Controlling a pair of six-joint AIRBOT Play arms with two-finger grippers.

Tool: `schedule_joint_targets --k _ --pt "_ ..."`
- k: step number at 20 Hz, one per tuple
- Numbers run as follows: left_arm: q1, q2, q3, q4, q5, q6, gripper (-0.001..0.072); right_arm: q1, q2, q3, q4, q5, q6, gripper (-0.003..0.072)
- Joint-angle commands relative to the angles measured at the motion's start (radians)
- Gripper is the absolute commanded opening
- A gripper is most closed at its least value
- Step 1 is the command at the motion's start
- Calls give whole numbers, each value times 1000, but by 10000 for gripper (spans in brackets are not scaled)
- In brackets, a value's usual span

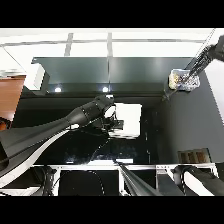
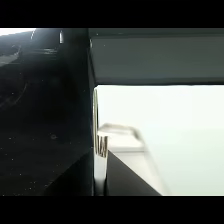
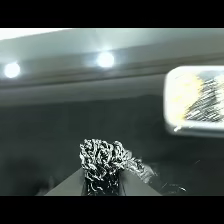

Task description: Fold the box and place the chain.

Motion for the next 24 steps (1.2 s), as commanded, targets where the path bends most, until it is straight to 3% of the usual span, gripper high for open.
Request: schedule_joint_targets --k 1,5,8,11,14,16,20,24 --pt "1 0 0 0 -2 0 27 104 155 -94 26 87 -21 9" --pt "1 0 0 0 -1 0 27 201 199 -94 49 294 -49 9" --pt "1 0 0 0 -1 0 27 275 198 -95 169 331 -94 9" --pt "1 0 0 0 -2 0 28 311 198 -95 279 318 -110 9" --pt "1 0 0 0 -1 0 27 317 196 -95 352 225 -109 9" --pt "1 0 0 0 -1 0 27 317 190 -95 369 157 -102 8" --pt "1 0 0 0 -1 0 28 317 153 -104 376 154 -91 8" --pt "1 0 0 0 -1 0 27 317 145 -229 397 143 -87 8"
